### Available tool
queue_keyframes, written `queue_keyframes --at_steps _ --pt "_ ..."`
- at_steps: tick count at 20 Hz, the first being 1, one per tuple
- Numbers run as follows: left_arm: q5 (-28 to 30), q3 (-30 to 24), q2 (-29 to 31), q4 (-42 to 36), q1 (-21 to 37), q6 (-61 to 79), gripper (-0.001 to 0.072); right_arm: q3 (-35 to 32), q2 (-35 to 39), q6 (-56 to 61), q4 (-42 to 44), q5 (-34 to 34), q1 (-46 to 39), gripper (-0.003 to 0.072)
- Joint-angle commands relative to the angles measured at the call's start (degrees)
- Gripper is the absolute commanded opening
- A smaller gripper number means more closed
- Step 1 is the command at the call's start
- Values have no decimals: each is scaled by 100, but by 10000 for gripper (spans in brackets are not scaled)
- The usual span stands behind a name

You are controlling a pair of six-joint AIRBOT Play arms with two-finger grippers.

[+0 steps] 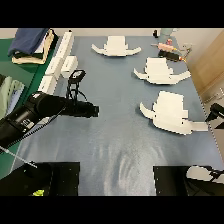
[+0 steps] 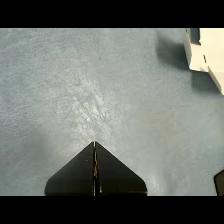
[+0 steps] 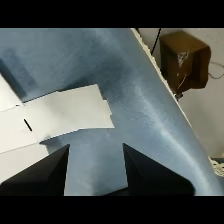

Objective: Fold the box.

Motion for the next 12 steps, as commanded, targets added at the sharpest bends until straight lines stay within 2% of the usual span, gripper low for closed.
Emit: queue_keyframes --at_steps 1,4,10,11,12 --pt "44 0 4 -81 -2 -186 16 -44 -393 -557 192 -85 -332 514" --pt "9 0 4 -280 -2 -184 16 -42 -581 -999 527 -164 -551 499" --pt "-7 2 4 -669 0 -184 16 -42 -1266 -2033 1952 92 -1200 491" --pt "-13 4 4 -737 0 -184 17 -42 -1384 -2151 2100 195 -1237 426" --pt "-24 4 4 -815 7 -184 16 -39 -1482 -2326 2319 286 -1248 412"
